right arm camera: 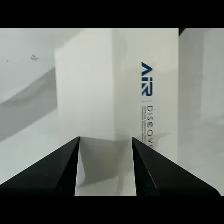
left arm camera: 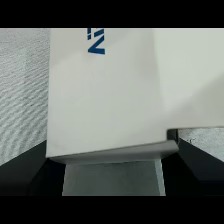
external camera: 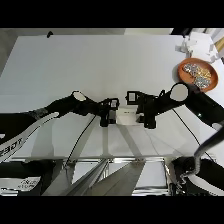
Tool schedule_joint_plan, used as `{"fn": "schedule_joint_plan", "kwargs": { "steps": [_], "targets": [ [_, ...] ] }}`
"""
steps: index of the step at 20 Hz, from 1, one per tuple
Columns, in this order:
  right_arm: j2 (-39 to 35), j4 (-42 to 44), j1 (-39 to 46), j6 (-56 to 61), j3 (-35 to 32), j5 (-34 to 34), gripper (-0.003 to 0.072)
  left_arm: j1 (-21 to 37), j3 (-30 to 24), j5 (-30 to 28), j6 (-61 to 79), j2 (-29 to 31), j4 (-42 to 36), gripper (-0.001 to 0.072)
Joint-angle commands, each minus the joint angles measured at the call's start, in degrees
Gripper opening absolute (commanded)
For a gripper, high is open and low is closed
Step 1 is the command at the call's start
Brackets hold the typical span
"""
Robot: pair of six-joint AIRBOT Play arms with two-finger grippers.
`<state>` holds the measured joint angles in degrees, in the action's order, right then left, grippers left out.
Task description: Fold the box and place the chain.
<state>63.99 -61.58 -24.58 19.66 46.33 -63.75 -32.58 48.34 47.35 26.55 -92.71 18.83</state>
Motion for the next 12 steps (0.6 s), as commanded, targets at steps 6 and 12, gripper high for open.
{"fn": "schedule_joint_plan", "kwargs": {
  "steps": [6,12],
  "targets": [
    [-3.2,-1.6,-1.1,0.0,-5.0,7.2,0.036,0.0,0.0,0.0,0.0,0.0,0.0,0.0072],
    [-4.3,-4.6,-1.1,0.0,-5.0,10.2,0.0338,0.0,0.0,0.0,0.0,0.0,0.0,0.0072]
  ]
}}
